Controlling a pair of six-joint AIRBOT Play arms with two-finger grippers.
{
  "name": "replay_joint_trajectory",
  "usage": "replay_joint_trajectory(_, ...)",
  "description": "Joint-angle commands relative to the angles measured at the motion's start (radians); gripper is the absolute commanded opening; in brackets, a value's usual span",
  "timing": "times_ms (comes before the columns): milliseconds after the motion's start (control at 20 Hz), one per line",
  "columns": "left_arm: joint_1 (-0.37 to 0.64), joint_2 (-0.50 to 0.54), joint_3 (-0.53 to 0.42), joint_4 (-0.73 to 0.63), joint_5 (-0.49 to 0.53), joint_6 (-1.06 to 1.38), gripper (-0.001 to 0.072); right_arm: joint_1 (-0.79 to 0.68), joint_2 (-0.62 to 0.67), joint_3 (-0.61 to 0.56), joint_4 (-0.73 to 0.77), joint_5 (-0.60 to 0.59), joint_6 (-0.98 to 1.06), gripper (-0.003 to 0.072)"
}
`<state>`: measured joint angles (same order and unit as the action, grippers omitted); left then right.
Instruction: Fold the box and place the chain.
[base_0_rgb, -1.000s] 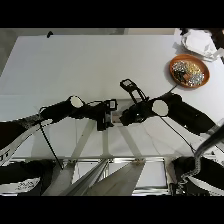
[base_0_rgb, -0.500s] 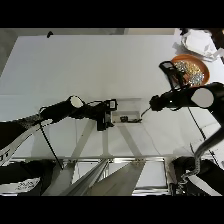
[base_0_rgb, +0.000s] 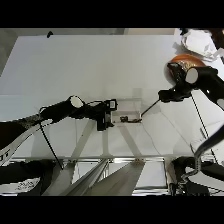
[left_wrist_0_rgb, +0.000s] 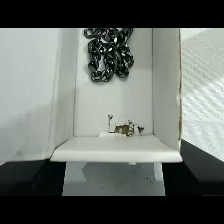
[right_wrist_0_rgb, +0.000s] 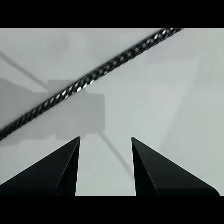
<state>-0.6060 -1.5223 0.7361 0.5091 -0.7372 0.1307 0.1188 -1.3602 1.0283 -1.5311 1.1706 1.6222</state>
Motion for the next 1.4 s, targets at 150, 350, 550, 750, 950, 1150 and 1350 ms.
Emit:
replay_joint_trajectory(150,0.000,0.001,0.000,0.000,0.000,0.000,0.0333,-0.009,-0.193,0.113,0.018,0.004,0.124,0.0361)
replay_joint_trajectory(350,0.000,0.001,0.000,0.000,0.000,0.000,0.0333,-0.009,-0.227,0.113,0.021,-0.023,0.159,0.0360)
replay_joint_trajectory(550,0.000,0.001,0.000,0.000,0.000,0.000,0.0333,-0.009,-0.232,0.112,0.020,-0.040,0.188,0.0337)
replay_joint_trajectory(750,0.000,0.001,0.000,0.000,0.000,0.000,0.0333,-0.008,-0.259,0.112,0.021,-0.043,0.214,0.0294)
replay_joint_trajectory(950,0.000,0.001,0.000,0.000,0.000,0.000,0.0333,-0.008,-0.267,0.112,0.021,-0.038,0.213,0.0168)
replay_joint_trajectory(1150,0.000,0.001,0.000,0.000,0.000,0.000,0.0333,-0.008,-0.266,0.112,0.044,-0.025,0.193,0.0019)
replay_joint_trajectory(1350,0.000,0.001,0.000,0.000,0.000,0.000,0.0333,-0.008,-0.229,0.112,0.050,-0.016,0.142,0.0019)
